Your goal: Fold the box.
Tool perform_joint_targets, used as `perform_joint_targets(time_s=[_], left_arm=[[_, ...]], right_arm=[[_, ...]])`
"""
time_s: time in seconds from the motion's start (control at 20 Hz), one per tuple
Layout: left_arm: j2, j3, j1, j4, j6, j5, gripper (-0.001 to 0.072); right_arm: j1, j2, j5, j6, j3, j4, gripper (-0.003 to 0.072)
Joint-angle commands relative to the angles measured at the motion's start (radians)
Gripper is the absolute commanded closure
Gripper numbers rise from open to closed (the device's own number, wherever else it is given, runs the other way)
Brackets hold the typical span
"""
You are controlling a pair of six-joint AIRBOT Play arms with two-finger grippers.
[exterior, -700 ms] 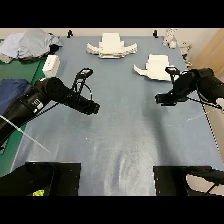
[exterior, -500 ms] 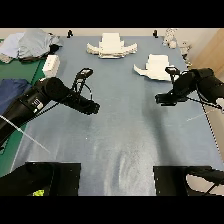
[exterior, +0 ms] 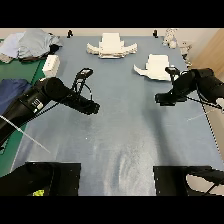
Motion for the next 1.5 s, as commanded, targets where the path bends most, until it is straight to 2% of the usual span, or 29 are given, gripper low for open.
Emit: perform_joint_targets(time_s=[0.0, 0.2, 0.3, 0.35, 0.4, 0.5, 0.6, 0.65, 0.75, 0.9, 1.05, 1.45], left_arm=[[0.000, 0.000, 0.000, 0.000, 0.000, 0.000, 0.0697], [0.000, 0.000, 0.000, 0.000, 0.001, 0.000, 0.0697], [0.000, 0.000, 0.000, 0.000, 0.001, 0.000, 0.0697], [0.000, 0.000, 0.000, 0.000, 0.001, 0.000, 0.0698], [0.000, 0.000, 0.000, 0.000, 0.000, 0.002, 0.0698], [0.000, 0.000, 0.000, 0.000, 0.001, 0.002, 0.0697], [0.000, 0.000, 0.000, 0.000, 0.001, 0.001, 0.0698], [0.000, 0.000, 0.000, 0.000, 0.000, 0.002, 0.0697], [0.000, 0.000, 0.000, 0.000, 0.001, 0.002, 0.0697], [0.000, 0.000, 0.000, 0.000, 0.001, 0.002, 0.0698], [0.000, 0.000, 0.000, 0.000, 0.001, 0.002, 0.0697], [0.000, 0.000, 0.000, 0.000, 0.001, 0.002, 0.0697]], right_arm=[[0.000, 0.000, 0.058, 0.000, 0.000, 0.109, 0.0668], [0.001, -0.003, 0.185, 0.042, 0.002, 0.174, 0.0683], [-0.016, -0.017, 0.257, 0.304, 0.014, 0.106, 0.0683], [-0.053, -0.040, 0.247, 0.338, 0.056, 0.076, 0.0683], [-0.115, -0.084, 0.208, 0.336, 0.129, 0.080, 0.0667], [-0.267, -0.205, 0.118, 0.244, 0.328, 0.159, 0.0487], [-0.414, -0.350, 0.061, 0.154, 0.545, 0.264, 0.0352], [-0.478, -0.433, 0.035, 0.120, 0.657, 0.312, 0.0322], [-0.566, -0.596, -0.032, 0.069, 0.856, 0.370, 0.0322], [-0.646, -0.793, -0.078, 0.014, 1.045, 0.479, 0.0322], [-0.686, -0.891, -0.003, -0.014, 1.056, 0.610, 0.0322], [-0.667, -0.944, 0.036, -0.179, 1.056, 0.676, 0.0322]])
